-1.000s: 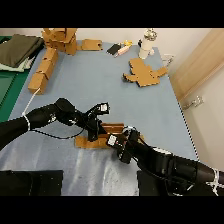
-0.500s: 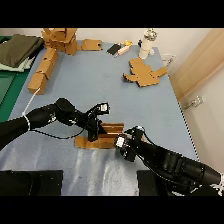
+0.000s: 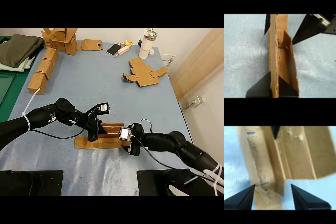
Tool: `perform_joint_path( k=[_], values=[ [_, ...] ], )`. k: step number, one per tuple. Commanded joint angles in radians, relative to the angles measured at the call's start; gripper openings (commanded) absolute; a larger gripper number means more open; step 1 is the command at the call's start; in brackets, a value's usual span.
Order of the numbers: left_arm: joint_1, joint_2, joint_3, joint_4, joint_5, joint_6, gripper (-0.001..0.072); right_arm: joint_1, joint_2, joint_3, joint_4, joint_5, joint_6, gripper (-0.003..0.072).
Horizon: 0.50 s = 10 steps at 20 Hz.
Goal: Fold the box.
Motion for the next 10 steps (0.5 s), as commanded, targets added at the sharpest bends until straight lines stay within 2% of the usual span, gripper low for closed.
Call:
perform_joint_path(
  k=[1, 5, 10],
  values=[
    [0.0, -0.001, 0.0, 0.0, 0.0, 0.0, 0.0012, -0.079, -0.163, 0.102, 0.199, -0.178, -0.257, 0.072],
    [0.0, -0.001, 0.0, 0.0, 0.0, 0.0, 0.0012, -0.079, -0.267, 0.155, 0.198, -0.197, -0.257, 0.072],
    [0.0, -0.001, 0.0, 0.0, 0.0, 0.0, 0.0012, -0.079, -0.266, 0.157, 0.158, -0.198, -0.245, 0.0717]
  ],
)
